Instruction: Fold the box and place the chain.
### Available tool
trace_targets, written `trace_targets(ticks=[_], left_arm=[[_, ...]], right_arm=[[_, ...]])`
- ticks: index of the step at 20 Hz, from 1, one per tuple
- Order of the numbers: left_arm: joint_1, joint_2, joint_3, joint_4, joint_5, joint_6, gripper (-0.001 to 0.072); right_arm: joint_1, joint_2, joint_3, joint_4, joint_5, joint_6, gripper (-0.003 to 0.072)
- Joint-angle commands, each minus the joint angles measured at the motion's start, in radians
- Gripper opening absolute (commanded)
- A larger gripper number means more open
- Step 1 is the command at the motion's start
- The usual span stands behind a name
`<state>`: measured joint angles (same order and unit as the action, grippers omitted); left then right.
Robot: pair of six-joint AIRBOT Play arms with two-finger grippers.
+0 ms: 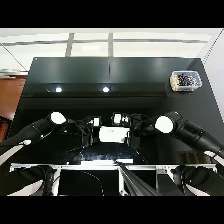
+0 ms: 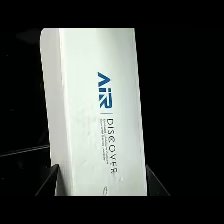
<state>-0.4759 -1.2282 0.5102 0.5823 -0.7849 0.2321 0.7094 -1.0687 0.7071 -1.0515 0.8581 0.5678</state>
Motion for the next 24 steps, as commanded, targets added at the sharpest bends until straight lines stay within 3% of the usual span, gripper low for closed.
trace_targets(ticks=[1,3,8,24], left_arm=[[-0.001,-0.001,-0.001,0.000,0.000,0.000,0.0356],[-0.001,-0.001,-0.001,0.000,0.000,0.000,0.0356],[-0.001,-0.001,-0.001,0.000,0.000,0.000,0.0356],[-0.001,-0.001,-0.001,0.000,0.000,0.000,0.0357]], right_arm=[[0.003,-0.001,0.022,-0.008,0.007,0.005,0.0540],[0.003,0.000,0.040,-0.008,0.045,0.005,0.0242],[0.003,0.000,0.052,-0.007,0.093,0.005,0.0232],[0.003,-0.030,0.045,0.004,0.076,0.005,0.0234]])
